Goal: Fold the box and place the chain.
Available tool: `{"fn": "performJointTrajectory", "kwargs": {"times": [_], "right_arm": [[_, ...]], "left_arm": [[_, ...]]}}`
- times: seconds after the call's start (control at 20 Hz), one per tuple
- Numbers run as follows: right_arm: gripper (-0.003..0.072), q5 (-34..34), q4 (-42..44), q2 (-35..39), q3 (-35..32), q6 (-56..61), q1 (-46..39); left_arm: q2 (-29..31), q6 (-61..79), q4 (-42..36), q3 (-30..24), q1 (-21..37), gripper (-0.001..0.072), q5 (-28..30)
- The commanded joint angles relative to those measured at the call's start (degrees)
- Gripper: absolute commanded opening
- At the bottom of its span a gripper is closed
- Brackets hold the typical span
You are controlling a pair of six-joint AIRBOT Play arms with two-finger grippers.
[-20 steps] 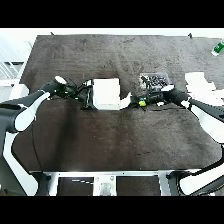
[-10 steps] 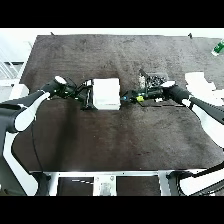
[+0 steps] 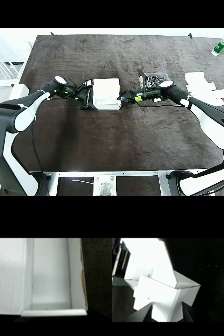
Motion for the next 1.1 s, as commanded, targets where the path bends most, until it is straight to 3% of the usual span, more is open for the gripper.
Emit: {"fn": "performJointTrajectory", "kwargs": {"times": [0.0, 0.2, 1.05], "right_arm": [[0.0449, -0.8, -8.8, 0.0, 2.2, 7.3, 1.3], [0.0481, -0.8, -19.7, 0.0, 7.5, 15.6, 4.4], [0.0502, -1.6, -39.1, -3.3, 15.5, 32.5, 13.3]], "left_arm": [[0.0, 0.0, 0.0, 0.1, 0.0, 0.0488, 0.0], [0.0, 0.0, 0.0, 0.1, 0.0, 0.0488, 0.0], [0.0, 0.0, 0.0, 0.1, 0.0, 0.0488, 0.0]]}}
